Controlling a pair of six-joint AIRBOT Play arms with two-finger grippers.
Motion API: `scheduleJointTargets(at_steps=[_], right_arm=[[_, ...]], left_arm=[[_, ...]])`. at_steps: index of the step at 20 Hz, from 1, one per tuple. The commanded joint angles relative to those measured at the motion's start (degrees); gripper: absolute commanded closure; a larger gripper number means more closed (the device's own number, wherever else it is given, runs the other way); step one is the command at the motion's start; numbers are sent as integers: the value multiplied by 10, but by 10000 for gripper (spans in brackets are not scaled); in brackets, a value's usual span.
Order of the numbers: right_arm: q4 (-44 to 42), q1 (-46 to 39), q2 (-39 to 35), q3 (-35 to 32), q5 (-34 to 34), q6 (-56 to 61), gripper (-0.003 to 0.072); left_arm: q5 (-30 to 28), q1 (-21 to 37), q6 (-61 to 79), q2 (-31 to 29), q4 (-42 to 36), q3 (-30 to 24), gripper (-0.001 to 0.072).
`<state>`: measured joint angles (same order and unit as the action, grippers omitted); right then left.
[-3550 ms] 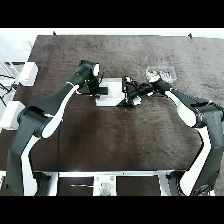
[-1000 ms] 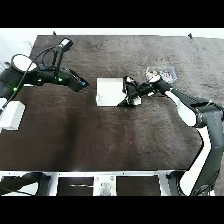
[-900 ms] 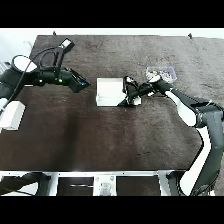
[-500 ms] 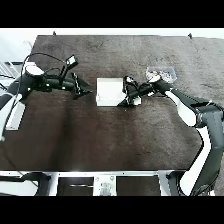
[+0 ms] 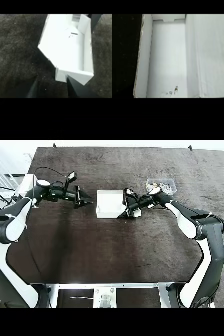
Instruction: Fold the box and place the chain.
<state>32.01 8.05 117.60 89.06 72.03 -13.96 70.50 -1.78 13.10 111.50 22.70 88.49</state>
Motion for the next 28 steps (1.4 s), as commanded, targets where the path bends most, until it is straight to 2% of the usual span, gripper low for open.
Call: scheduleJointTargets(at_steps=[1, 2, 3, 9, 13, 28], right_arm=[[0, 0, 0, 0, 0, 0, 104], [0, 0, 0, 0, 0, 0, 104], [0, 1, 0, 0, 0, 0, 103], [0, 0, 0, 0, 0, 0, 104], [0, 0, 0, 0, 0, 0, 104], [0, 0, 0, 0, 0, 0, 104]], left_arm=[[17, 1, 44, 36, 2, 29, 220], [21, 1, 52, 36, 2, 29, 36], [29, 1, 52, 36, 2, 29, -8], [43, -17, 97, 40, 17, 21, -9], [17, -45, 98, 40, 72, 21, -9], [25, -46, 95, 41, 71, 20, -9]])
